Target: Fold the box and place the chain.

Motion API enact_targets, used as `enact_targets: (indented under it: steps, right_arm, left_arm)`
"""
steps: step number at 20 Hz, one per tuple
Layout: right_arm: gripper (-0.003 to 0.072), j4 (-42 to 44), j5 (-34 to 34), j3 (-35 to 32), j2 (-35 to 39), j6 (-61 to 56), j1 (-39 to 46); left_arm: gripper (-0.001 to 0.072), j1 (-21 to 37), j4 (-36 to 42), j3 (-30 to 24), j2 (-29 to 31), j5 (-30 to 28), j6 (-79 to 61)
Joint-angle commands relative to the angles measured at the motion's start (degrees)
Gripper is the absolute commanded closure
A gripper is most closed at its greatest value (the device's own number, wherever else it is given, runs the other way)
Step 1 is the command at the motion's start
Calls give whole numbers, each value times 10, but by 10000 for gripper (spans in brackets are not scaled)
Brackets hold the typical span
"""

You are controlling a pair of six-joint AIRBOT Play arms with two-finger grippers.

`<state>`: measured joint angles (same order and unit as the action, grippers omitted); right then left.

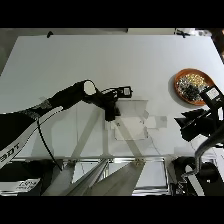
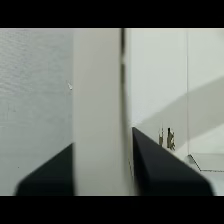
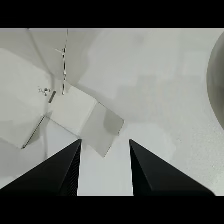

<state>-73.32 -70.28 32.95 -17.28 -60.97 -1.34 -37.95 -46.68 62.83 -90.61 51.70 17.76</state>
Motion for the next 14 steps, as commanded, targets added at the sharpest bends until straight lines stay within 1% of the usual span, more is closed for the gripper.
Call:
enact_targets:
  steps: [1, 8, 14]
  right_arm:
    - [339, 0, 0, 0, 0, 0, 0]
    - [339, 0, 0, 0, 0, 0, 0]
    - [339, 0, 0, 0, 0, 0, 0]
  left_arm:
    - [698, 0, 7, 0, -1, -11, -1]
    - [705, 0, -20, 0, -7, -9, -25]
    - [705, 0, -33, 0, -7, 8, -30]
